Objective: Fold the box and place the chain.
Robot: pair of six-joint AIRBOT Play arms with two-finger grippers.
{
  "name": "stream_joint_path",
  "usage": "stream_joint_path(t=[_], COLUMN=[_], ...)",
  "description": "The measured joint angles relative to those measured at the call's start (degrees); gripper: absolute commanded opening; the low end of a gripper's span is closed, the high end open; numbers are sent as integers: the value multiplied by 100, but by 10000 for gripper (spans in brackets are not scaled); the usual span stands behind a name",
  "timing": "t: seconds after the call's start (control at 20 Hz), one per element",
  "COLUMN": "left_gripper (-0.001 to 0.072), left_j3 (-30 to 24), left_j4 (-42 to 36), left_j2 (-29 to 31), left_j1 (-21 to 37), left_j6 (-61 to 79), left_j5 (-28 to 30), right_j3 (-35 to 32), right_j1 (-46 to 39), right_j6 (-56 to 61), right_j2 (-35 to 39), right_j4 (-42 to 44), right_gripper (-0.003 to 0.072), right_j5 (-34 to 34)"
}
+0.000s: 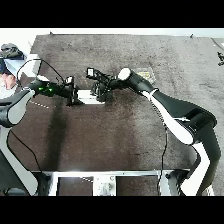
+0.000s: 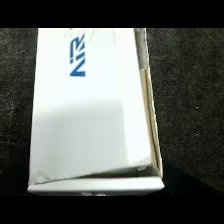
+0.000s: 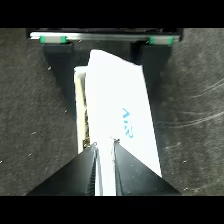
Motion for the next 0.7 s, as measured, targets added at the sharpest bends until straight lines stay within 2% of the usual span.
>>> stream_joint_path(t=[0.7], left_gripper=[298], left_j3=[0], left_j4=[2], left_j2=[0], left_j1=[-2], left_j6=[13], left_j5=[-13], right_j3=[0], right_j1=[-11], right_j6=[455], right_j2=[-151], right_j4=[-269], right_gripper=[168], right_j5=[632])
